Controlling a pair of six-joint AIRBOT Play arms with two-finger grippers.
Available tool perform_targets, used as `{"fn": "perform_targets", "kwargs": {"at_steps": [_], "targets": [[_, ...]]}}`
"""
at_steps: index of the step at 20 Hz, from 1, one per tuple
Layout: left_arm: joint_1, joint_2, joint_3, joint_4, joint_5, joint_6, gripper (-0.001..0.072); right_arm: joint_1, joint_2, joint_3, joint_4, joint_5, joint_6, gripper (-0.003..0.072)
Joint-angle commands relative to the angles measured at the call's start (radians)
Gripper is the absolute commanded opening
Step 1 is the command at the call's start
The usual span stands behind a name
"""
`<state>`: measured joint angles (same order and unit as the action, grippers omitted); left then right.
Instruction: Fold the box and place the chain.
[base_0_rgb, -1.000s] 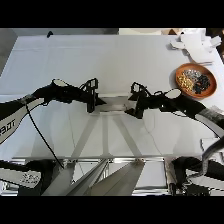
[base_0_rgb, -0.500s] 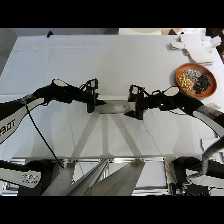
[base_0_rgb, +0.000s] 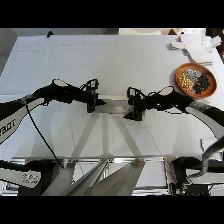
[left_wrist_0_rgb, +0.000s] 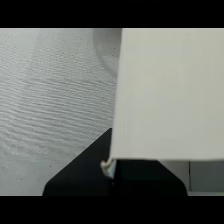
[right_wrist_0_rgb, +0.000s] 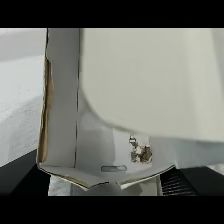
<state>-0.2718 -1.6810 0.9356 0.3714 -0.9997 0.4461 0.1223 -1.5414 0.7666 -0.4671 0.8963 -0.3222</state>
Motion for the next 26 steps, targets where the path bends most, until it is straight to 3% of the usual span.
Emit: {"fn": "perform_targets", "kwargs": {"at_steps": [1, 21, 22, 24, 26], "targets": [[0.0, 0.0, -0.001, -0.001, 0.001, -0.001, 0.0015, 0.0, -0.024, 0.002, 0.003, 0.005, 0.0, 0.069], [0.0, 0.0, 0.0, -0.001, 0.001, -0.001, 0.0015, 0.0, -0.023, 0.002, 0.001, 0.012, 0.0, 0.0689], [0.0, 0.0, 0.0, 0.0, 0.001, -0.001, 0.0015, 0.0, -0.023, 0.002, 0.002, 0.005, 0.0, 0.0665], [0.0, 0.0, 0.0, -0.001, 0.001, -0.001, 0.0015, 0.001, -0.023, 0.002, 0.0, -0.011, 0.0, 0.0532], [0.0, 0.0, 0.0, -0.001, 0.001, -0.001, 0.0015, 0.001, -0.023, 0.002, 0.0, -0.018, 0.0, 0.0517]]}}
